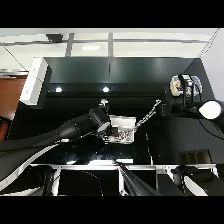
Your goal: Fold the box and place the chain.
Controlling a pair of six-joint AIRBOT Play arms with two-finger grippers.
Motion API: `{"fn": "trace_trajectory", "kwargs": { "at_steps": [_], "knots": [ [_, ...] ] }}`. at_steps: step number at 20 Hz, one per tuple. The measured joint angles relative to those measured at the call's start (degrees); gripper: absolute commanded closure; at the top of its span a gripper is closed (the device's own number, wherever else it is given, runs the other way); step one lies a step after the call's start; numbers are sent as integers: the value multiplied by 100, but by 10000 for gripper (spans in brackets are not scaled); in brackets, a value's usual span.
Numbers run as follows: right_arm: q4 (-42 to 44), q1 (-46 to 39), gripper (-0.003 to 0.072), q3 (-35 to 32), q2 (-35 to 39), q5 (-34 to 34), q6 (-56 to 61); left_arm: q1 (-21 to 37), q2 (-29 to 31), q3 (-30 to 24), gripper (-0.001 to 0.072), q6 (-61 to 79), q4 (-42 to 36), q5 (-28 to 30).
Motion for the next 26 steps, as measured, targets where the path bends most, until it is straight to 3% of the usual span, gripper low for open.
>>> {"fn": "trace_trajectory", "kwargs": {
  "at_steps": [7,13,19,21,22,23,25,26],
  "knots": [
    [-789,153,58,11,-1399,-1703,553,0,0,0,679,0,0,7],
    [-1875,400,58,424,-2203,-1934,1294,0,0,0,679,0,0,9],
    [-2319,448,59,542,-2424,-1847,1764,0,0,0,679,0,0,11],
    [-2354,452,264,553,-2446,-1832,1803,0,0,0,679,0,0,11],
    [-2363,452,266,555,-2450,-1801,1829,0,0,0,679,0,0,11],
    [-2369,452,387,557,-2457,-1766,1838,0,0,0,679,0,0,11],
    [-2378,459,510,560,-2459,-1637,1853,0,0,0,679,0,0,11],
    [-2385,459,641,564,-2463,-1543,1851,0,0,0,679,0,0,11]
  ]
}}
